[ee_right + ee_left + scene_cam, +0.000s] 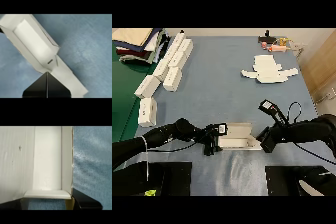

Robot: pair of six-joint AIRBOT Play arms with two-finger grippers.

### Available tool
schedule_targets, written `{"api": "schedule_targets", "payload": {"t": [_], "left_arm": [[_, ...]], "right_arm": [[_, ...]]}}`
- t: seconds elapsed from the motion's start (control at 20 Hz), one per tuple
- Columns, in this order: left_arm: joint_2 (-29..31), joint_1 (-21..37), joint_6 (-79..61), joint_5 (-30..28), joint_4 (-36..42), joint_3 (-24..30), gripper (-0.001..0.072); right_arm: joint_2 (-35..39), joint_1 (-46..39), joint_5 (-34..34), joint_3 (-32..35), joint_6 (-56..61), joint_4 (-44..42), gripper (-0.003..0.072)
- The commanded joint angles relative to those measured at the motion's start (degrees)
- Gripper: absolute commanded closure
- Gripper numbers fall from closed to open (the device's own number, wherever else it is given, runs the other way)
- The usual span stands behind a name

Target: Fold the box.

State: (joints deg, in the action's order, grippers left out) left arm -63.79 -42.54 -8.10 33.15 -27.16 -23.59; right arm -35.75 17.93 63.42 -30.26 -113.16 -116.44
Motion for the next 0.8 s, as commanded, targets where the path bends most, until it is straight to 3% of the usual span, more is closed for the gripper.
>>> {"api": "schedule_targets", "payload": {"t": [0.0, 0.2, 0.3, 0.55, 0.75], "left_arm": [[-0.04, 0.02, 0.02, -0.02, 0.0, -0.04, 0.0184], [-0.04, 0.02, 0.02, -0.02, 0.0, -0.04, 0.0184], [-0.04, 0.02, 0.02, -0.02, 0.0, -0.04, 0.0185], [-0.04, 0.02, 0.02, 0.0, 0.0, -0.04, 0.0184], [-0.04, 0.02, 0.02, 0.0, 0.0, -0.04, 0.0185]], "right_arm": [[-1.29, 1.03, -4.79, -0.72, 7.65, -14.73, 0.0684], [-10.14, 4.33, -20.13, -1.07, 7.54, -14.86, 0.0685], [-16.0, 4.31, -24.09, -2.49, 7.52, -14.27, 0.0685], [-27.96, 4.33, -25.2, -7.08, 5.51, -12.41, 0.0685], [-30.4, 4.33, -24.74, -7.15, 3.76, -12.39, 0.0685]]}}
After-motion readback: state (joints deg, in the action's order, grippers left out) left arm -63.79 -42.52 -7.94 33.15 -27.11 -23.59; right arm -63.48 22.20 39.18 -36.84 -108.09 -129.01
